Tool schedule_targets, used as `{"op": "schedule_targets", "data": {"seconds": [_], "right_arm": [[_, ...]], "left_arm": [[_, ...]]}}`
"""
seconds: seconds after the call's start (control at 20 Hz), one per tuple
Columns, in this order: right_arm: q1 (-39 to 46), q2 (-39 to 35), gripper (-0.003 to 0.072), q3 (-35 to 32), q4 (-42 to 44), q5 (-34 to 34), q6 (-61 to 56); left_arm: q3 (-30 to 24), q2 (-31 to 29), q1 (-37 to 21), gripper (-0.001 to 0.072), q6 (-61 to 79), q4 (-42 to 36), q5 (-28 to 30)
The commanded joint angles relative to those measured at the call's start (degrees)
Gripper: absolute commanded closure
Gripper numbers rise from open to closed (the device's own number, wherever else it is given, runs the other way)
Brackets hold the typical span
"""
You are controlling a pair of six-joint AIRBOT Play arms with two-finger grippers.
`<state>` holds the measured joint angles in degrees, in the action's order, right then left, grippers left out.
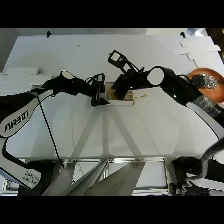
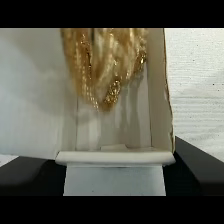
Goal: Fold the box and place the chain.
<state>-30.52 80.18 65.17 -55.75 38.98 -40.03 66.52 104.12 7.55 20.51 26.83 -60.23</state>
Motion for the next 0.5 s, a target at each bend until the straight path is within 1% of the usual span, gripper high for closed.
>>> {"op": "schedule_targets", "data": {"seconds": [0.0,0.15,0.3,0.45], "right_arm": [[-0.5,0.1,0.0458,0.1,-4.1,-0.2,-0.7],[-0.2,-0.6,0.0459,0.1,-7.8,2.6,-0.8],[3.1,-3.8,0.0459,0.1,-9.0,5.2,-3.5],[9.6,-6.5,0.0458,0.0,-10.6,12.8,-3.4]], "left_arm": [[0.0,0.0,0.0,0.0495,0.0,0.0,0.0],[0.0,0.0,0.0,0.0495,0.0,0.0,0.0],[0.0,0.0,0.0,0.0495,0.0,0.0,0.0],[0.0,0.0,0.0,0.0495,0.0,0.0,0.0]]}}
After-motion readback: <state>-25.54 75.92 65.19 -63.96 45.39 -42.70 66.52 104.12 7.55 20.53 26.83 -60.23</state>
